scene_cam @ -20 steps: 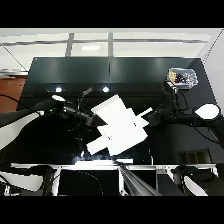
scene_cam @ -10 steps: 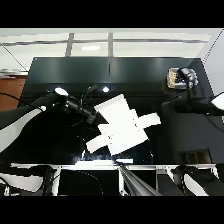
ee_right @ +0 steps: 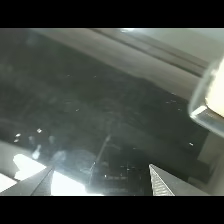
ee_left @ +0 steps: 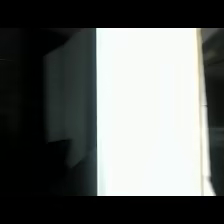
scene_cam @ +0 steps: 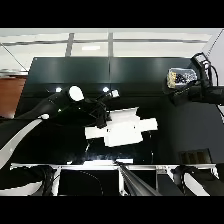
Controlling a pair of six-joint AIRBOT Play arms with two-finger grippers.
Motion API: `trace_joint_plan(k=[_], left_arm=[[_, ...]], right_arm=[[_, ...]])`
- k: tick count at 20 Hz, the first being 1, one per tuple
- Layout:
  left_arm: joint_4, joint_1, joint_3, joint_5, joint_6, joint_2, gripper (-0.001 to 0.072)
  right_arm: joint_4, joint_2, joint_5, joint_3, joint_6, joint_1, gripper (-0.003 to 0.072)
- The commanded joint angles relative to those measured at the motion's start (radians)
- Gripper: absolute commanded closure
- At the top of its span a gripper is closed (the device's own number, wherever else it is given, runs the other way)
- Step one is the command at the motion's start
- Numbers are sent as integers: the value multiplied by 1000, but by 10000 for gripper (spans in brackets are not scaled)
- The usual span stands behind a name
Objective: Fold the box and place the chain.
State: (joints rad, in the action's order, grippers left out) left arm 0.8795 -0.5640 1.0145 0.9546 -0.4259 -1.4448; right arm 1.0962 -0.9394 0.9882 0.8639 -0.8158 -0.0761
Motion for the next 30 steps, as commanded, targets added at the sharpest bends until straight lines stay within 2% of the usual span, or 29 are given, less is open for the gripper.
trace_joint_plan(k=[1,5,8,11,14,22,27,30], left_arm=[[92,-24,3,-122,12,-6,677],[-87,29,3,-122,235,-43,677],[-95,60,5,-53,295,-50,677],[-74,74,5,24,306,-50,677],[-78,66,5,-14,341,-50,677],[-78,66,5,-28,340,-50,677],[-78,66,5,-27,340,-50,677],[-78,66,5,-28,340,-50,677]], right_arm=[[-50,-34,49,-36,192,24,-14],[-73,-61,48,-158,406,108,-13],[-114,-64,-8,-240,580,190,-12],[-138,-78,-40,-272,686,278,-12],[-135,-115,-34,-272,777,335,-12],[-135,-168,-34,-272,779,433,-12],[-95,-190,-26,-272,779,444,-12],[-153,-190,-14,-272,779,457,-12]])
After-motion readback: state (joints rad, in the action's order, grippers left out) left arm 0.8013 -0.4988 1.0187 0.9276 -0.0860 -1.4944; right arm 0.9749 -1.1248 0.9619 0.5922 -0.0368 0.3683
